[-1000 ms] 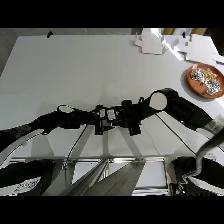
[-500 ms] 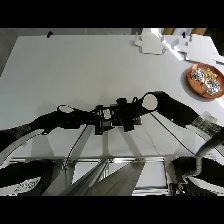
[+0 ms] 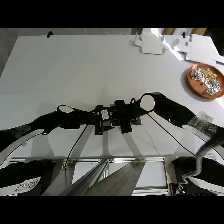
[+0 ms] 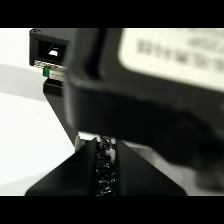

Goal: Fold the box and place the chain.

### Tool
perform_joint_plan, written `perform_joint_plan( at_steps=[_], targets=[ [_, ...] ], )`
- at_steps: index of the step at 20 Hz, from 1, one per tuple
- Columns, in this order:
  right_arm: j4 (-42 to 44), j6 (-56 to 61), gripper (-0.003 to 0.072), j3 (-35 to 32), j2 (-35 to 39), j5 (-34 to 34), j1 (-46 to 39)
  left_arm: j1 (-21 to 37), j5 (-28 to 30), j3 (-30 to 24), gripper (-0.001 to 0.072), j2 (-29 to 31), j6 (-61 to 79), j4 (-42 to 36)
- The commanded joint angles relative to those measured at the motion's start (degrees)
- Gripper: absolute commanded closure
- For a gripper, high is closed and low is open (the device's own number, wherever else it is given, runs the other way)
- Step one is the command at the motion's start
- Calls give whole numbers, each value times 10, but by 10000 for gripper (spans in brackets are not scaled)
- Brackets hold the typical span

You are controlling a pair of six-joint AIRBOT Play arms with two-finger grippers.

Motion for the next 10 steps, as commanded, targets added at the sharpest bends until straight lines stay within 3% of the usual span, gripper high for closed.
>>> perform_joint_plan(
  at_steps=[1, 4, 10],
  targets=[
    [-1, 0, 590, 0, -6, 2, 2, 0, 0, 0, 680, 0, 0, 0],
    [-3, 0, 647, 0, -15, 3, 2, 0, 0, 0, 680, 0, 0, 0],
    [-34, 7, 668, 0, 1, 4, 1, 0, 0, 0, 680, 0, 0, 0]
  ],
)
